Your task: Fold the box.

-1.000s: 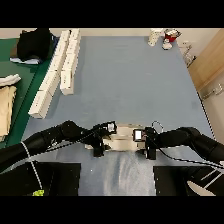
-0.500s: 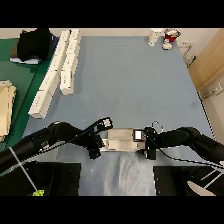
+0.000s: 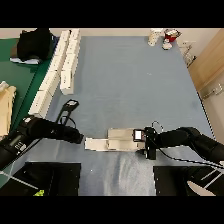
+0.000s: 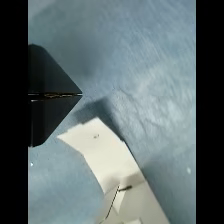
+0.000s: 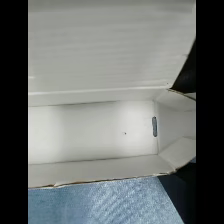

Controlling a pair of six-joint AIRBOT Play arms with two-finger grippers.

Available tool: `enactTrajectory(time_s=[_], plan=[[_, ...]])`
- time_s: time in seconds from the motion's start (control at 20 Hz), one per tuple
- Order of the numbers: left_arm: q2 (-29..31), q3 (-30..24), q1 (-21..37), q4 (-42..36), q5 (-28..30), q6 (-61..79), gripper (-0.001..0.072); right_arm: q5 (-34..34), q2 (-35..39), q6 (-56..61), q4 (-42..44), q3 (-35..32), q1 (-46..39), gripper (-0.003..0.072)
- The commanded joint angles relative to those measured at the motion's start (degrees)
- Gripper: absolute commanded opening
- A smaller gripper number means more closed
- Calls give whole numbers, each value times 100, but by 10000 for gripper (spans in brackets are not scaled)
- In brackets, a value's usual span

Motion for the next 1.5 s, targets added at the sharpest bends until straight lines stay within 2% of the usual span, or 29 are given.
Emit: enactTrajectory(time_s=[0.0,0.1,0.25,0.55,0.65,0.95,1.05,1.3,1.35,1.4,1.45], plan=[[-50,-79,1281,-295,-769,-223,13,2,-2,4,2,2,4,510],[-310,-282,1547,-1296,-737,378,12,2,-2,4,2,4,4,509],[-721,-601,1311,-2426,-350,813,12,2,-2,4,4,2,4,510],[-1268,-660,-345,-3370,1165,809,12,2,-2,4,2,2,4,509],[-1266,-570,-625,-3364,1266,809,12,2,-2,4,4,2,4,510],[-1266,-111,-623,-3259,798,809,13,2,-2,4,2,4,7,510],[-1266,44,-623,-2966,719,804,14,2,-2,4,2,2,4,510],[-1266,264,-623,-2927,584,807,15,2,-2,4,2,4,4,510],[-1268,264,-623,-2927,560,807,65,2,-2,4,2,4,4,509],[-1270,262,-625,-2929,546,804,358,2,-2,4,2,2,4,510],[-1270,262,-625,-2959,546,800,527,2,-2,4,2,4,4,510]])
